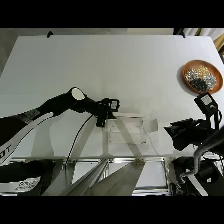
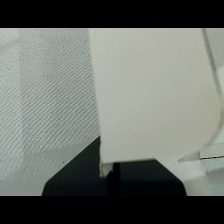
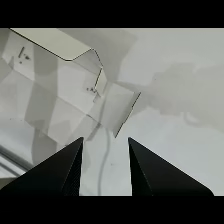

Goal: Fold the box and place the chain.

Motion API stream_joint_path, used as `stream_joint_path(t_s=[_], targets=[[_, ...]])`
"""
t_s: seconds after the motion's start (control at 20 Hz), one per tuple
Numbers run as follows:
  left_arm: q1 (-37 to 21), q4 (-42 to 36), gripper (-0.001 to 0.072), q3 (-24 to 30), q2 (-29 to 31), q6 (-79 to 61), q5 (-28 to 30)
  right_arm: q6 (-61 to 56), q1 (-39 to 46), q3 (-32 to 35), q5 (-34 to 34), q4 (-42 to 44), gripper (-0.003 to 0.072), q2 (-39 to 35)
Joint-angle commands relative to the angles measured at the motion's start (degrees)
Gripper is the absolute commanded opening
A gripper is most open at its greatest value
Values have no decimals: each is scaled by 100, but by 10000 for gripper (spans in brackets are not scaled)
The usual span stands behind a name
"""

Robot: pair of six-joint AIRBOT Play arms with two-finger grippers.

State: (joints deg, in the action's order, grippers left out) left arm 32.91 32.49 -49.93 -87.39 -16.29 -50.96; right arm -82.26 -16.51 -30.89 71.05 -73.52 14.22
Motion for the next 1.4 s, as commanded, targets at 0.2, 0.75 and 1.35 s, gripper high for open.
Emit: stream_joint_path(t_s=[0.2,0.75,1.35], targets=[[4,-487,3,-7,-9,-136,212,0,-2,-4,2,2,326,-4],[4,-501,5,-7,-170,-149,212,0,-2,-4,0,2,326,-4],[4,-498,12,-7,-175,-149,146,0,-2,-4,2,2,325,-4]])
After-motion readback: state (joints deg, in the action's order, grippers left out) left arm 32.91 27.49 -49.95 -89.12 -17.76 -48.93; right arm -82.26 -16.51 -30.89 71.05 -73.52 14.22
